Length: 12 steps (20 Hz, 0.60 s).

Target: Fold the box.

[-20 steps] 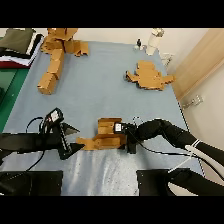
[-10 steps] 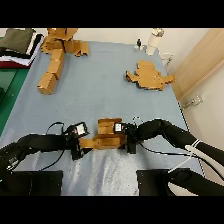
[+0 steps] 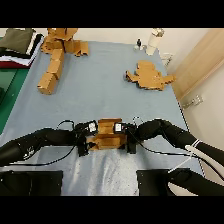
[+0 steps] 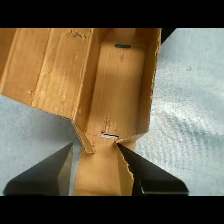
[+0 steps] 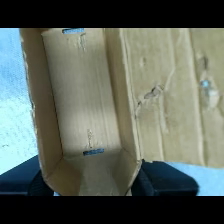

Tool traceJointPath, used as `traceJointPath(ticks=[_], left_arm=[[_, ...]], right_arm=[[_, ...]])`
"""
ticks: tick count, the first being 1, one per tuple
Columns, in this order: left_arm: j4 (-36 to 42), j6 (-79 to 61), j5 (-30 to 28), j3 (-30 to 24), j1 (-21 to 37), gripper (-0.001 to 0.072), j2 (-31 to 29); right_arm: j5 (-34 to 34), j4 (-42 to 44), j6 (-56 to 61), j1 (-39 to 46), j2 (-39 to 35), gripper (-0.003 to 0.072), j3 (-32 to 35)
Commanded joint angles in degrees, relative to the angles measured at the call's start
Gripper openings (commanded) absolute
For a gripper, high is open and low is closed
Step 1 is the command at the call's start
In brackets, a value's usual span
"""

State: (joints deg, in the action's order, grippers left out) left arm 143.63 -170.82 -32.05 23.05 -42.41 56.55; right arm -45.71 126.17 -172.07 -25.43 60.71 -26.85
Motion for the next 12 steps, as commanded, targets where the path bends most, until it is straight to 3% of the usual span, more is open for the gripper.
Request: traceJointPath(ticks=[1,2,3,4,12], left_arm=[[-0.1,0.0,-0.2,0.7,-0.1,0.0402,1.0],[-0.1,0.0,-0.4,0.7,-0.1,0.0348,1.0],[-0.1,0.0,-0.5,0.7,-0.1,0.0155,1.0],[-0.1,0.0,-0.5,0.8,-0.1,0.0106,1.0],[-0.1,0.0,-0.5,0.8,-0.1,0.0106,1.0]], right_arm=[[0.0,0.0,0.0,0.0,0.0,0.0601,0.0],[0.0,0.0,0.0,0.0,0.0,0.0601,0.0],[0.0,0.0,0.0,0.0,0.0,0.0601,0.0],[0.0,0.0,0.0,0.0,0.0,0.0601,0.0],[0.0,0.0,0.0,0.0,0.0,0.0601,0.0]])
